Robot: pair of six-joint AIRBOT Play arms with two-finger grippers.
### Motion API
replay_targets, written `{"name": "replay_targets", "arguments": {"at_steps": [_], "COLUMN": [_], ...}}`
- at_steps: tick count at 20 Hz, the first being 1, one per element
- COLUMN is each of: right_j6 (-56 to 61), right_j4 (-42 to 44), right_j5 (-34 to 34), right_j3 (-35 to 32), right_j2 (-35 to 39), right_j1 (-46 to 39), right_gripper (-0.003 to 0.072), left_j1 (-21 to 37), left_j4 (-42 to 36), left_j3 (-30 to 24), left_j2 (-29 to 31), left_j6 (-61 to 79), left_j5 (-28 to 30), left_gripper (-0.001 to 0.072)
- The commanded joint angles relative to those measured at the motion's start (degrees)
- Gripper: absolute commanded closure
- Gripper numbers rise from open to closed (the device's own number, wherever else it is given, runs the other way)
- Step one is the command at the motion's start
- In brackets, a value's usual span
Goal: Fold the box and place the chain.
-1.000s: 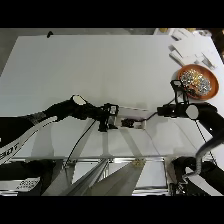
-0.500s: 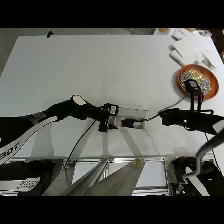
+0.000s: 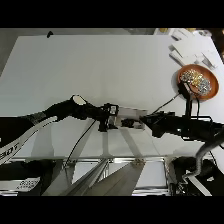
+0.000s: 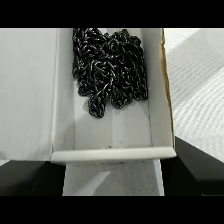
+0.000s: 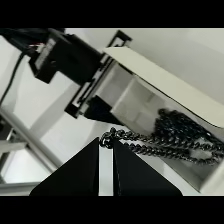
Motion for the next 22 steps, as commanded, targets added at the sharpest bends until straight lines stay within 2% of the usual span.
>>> {"name": "replay_targets", "arguments": {"at_steps": [1, 4, 7, 8, 9, 10, 12, 15, 16, 17, 19, 22], "right_j6": [-0.5, -0.5, -0.5, -0.5, -0.5, -0.5, -0.6, -2.5, -2.4, -1.9, 2.2, 10.0], "right_j4": [1.0, 0.8, -1.6, -2.9, -3.8, -4.6, -4.9, -9.0, -12.1, -15.9, -24.2, -36.4], "right_j5": [-6.1, -12.1, -14.1, -14.3, -14.8, -15.3, -13.3, -7.9, -8.1, -8.9, -10.3, -4.2], "right_j3": [0.0, 0.0, 0.0, 0.0, 0.1, 0.4, 3.6, 12.1, 14.2, 15.7, 16.1, 16.0], "right_j2": [-3.9, -9.4, -14.7, -16.0, -16.8, -16.9, -16.9, -16.9, -16.9, -17.0, -17.3, -21.8], "right_j1": [7.0, 10.9, 11.3, 11.3, 11.2, 10.9, 9.3, 4.2, 2.1, -0.6, -5.9, -12.3], "right_gripper": [0.067, 0.067, 0.0664, 0.0591, 0.0477, 0.0454, 0.0454, 0.0484, 0.0595, 0.0669, 0.0669, 0.067], "left_j1": [0.0, 0.0, 0.0, 0.0, 0.0, 0.0, 0.0, 0.0, 0.0, 0.0, 0.0, 0.0], "left_j4": [0.0, 0.0, 0.0, 0.0, 0.0, 0.0, 0.0, 0.0, 0.0, 0.0, 0.0, 0.0], "left_j3": [0.0, 0.0, 0.0, 0.0, 0.1, 0.0, 0.0, 0.0, 0.0, 0.1, 0.0, 0.1], "left_j2": [0.0, 0.0, 0.0, 0.0, 0.0, 0.0, 0.0, 0.0, 0.0, 0.0, 0.0, 0.0], "left_j6": [0.0, 0.0, 0.0, 0.0, 0.0, 0.0, 0.0, 0.0, 0.0, 0.0, 0.0, 0.0], "left_j5": [0.0, 0.0, 0.0, 0.0, 0.0, 0.0, 0.0, 0.0, 0.0, 0.0, 0.0, 0.0], "left_gripper": [0.0671, 0.0671, 0.0671, 0.0671, 0.0671, 0.0671, 0.0671, 0.0671, 0.0671, 0.0671, 0.0671, 0.0671]}}
